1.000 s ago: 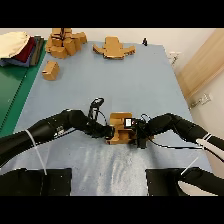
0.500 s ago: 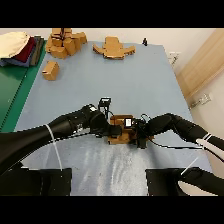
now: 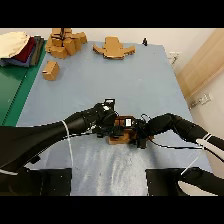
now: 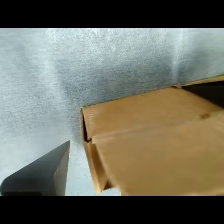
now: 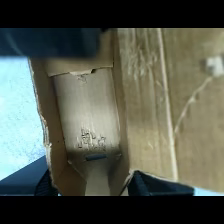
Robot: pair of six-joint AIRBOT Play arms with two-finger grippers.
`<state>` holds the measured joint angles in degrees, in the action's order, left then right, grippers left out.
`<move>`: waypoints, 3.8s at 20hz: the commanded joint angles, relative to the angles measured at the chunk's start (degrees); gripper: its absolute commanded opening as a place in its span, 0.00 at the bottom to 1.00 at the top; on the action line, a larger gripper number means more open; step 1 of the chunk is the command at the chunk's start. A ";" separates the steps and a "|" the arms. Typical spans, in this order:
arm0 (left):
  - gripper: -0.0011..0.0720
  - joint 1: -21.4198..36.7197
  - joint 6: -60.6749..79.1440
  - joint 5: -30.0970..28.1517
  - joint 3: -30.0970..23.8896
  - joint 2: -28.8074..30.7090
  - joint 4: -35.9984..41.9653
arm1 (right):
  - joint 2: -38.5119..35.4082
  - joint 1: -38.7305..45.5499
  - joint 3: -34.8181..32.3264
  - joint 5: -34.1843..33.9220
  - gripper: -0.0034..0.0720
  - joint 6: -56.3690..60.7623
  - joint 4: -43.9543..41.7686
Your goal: Fold the box.
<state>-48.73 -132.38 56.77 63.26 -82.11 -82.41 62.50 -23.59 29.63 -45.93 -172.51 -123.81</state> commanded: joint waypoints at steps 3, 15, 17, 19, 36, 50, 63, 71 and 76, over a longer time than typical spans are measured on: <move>0.59 -0.22 -0.52 2.32 1.97 -4.02 -0.42 | 0.04 -0.04 0.07 0.00 0.71 0.02 0.00; 0.24 -0.24 -0.72 -1.09 2.10 -4.63 0.42 | 0.04 -0.04 0.04 0.00 0.71 0.02 0.00; 0.03 -0.24 -0.90 -0.79 2.16 -4.63 0.37 | 0.04 -0.04 0.07 0.00 0.71 0.02 0.00; 0.03 -0.24 -0.96 -0.85 2.16 -4.63 0.44 | 0.04 -0.04 0.07 0.00 0.71 0.02 0.00; 0.56 -0.22 -1.11 0.20 2.38 -5.22 1.57 | 0.04 -0.04 0.07 0.00 0.71 0.02 0.00; 0.04 -0.24 1.18 -0.26 4.04 -5.31 0.17 | 0.04 -0.04 0.07 0.00 0.71 0.02 0.00; 0.55 2.97 1.97 7.41 4.04 -5.29 9.09 | 0.04 -0.04 0.07 0.00 0.71 0.02 0.00; 0.55 14.95 16.74 12.59 5.86 -5.27 29.18 | 0.04 -0.04 0.07 0.00 0.71 0.02 0.00; 0.55 21.68 22.34 18.25 8.17 -4.87 32.68 | 0.04 -0.04 0.07 0.00 0.71 0.02 0.00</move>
<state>-30.79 -114.08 71.33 70.24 -87.11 -52.80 62.54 -23.59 29.65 -45.95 -172.53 -123.81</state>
